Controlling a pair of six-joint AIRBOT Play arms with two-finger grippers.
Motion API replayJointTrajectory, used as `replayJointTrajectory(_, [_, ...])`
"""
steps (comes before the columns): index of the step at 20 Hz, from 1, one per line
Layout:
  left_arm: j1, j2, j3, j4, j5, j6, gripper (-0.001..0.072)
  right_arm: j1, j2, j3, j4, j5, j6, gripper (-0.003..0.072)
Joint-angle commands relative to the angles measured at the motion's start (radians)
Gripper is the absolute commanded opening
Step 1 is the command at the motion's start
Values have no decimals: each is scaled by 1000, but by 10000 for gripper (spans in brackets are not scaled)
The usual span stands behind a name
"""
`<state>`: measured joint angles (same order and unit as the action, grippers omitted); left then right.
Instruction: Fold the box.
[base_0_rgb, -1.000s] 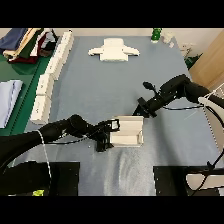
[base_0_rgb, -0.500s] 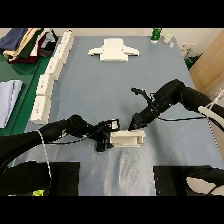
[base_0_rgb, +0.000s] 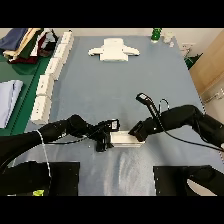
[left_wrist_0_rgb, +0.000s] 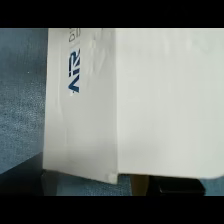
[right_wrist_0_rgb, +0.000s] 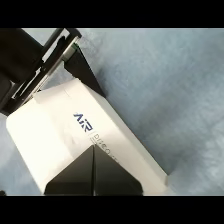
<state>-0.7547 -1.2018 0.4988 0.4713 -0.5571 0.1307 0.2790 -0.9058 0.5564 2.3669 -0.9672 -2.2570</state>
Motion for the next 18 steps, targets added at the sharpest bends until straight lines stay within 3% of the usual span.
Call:
replayJointTrajectory(1, [0, 1, 0, 0, 0, 0, 523, 82, 137, -122, -24, 171, -49, 3])
replayJointTrajectory(4, [0, 1, 0, 0, 0, 0, 523, 173, 209, -194, -80, 245, -48, 4])
replayJointTrajectory(8, [0, 1, 0, 0, 0, 0, 523, 233, 219, -201, -161, 299, -48, 18])
replayJointTrajectory(9, [0, 1, 0, 0, 0, 0, 523, 233, 219, -196, -168, 307, -60, 88])
replayJointTrajectory(11, [0, 1, 0, 0, 0, 0, 523, 233, 219, -178, -169, 304, -129, 334])
replayJointTrajectory(13, [0, 1, 0, 0, 0, 0, 523, 233, 219, -156, -174, 294, -199, 462])
replayJointTrajectory(18, [0, 1, 0, 0, 0, 0, 523, 234, 219, -130, -254, 247, -268, 466])
